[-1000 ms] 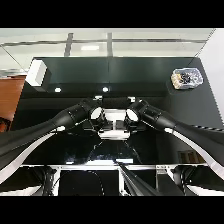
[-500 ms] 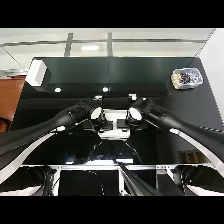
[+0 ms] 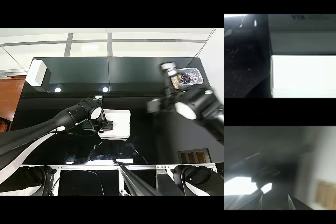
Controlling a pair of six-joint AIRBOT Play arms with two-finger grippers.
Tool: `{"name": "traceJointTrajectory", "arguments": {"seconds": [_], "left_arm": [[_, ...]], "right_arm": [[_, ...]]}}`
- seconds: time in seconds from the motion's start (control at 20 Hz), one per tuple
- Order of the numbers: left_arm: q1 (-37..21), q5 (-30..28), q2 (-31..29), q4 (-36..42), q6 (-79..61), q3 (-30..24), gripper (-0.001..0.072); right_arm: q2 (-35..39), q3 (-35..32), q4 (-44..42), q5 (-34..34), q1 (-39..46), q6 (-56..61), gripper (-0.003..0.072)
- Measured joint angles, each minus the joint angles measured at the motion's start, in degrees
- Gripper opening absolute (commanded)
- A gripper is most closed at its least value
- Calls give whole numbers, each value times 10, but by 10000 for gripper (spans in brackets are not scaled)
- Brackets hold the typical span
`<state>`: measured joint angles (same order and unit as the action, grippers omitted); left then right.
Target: Fold the box and place the chain.
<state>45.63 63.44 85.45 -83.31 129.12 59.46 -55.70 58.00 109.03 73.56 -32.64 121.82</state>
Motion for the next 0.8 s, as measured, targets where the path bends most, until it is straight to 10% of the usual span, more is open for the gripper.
{"name": "traceJointTrajectory", "arguments": {"seconds": [0.05,0.1,0.45,0.8], "left_arm": [[0,0,0,0,0,0,27],[0,1,0,0,4,0,27],[0,6,-2,-13,44,0,28],[0,7,-2,-15,50,0,28]], "right_arm": [[8,-2,39,-2,32,-2,612],[11,-5,63,-14,68,-2,623],[-84,17,-29,-207,362,-69,612],[-370,260,-215,-203,469,-151,541]]}}
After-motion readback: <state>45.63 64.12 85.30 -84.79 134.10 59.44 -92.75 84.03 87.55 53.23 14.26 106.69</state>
